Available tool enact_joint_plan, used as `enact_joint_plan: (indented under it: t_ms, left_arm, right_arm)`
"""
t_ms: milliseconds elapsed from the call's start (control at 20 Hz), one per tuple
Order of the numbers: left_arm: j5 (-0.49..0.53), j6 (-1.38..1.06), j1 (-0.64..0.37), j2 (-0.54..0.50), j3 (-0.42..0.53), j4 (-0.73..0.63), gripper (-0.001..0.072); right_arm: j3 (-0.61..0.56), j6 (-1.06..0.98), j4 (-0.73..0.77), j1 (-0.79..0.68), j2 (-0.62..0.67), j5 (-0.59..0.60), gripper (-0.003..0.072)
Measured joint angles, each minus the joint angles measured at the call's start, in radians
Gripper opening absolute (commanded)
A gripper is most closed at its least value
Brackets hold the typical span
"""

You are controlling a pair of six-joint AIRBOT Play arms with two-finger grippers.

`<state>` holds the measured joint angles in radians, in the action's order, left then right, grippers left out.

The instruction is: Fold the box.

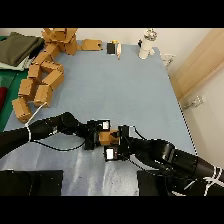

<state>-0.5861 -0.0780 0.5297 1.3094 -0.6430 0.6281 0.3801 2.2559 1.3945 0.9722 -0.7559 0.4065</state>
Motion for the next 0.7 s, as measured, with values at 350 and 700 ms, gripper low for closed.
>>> enact_joint_plan:
  t_ms: [350, 700]
  left_arm:
    - [0.000, 0.000, 0.000, 0.000, 0.000, 0.000, 0.0452]
    - [0.000, 0.000, 0.000, 0.000, 0.000, 0.000, 0.0452]
  right_arm:
    - [-0.005, -0.035, -0.054, 0.007, 0.048, -0.015, 0.0221]
    - [-0.006, -0.041, -0.076, 0.008, 0.083, -0.015, 0.0199]
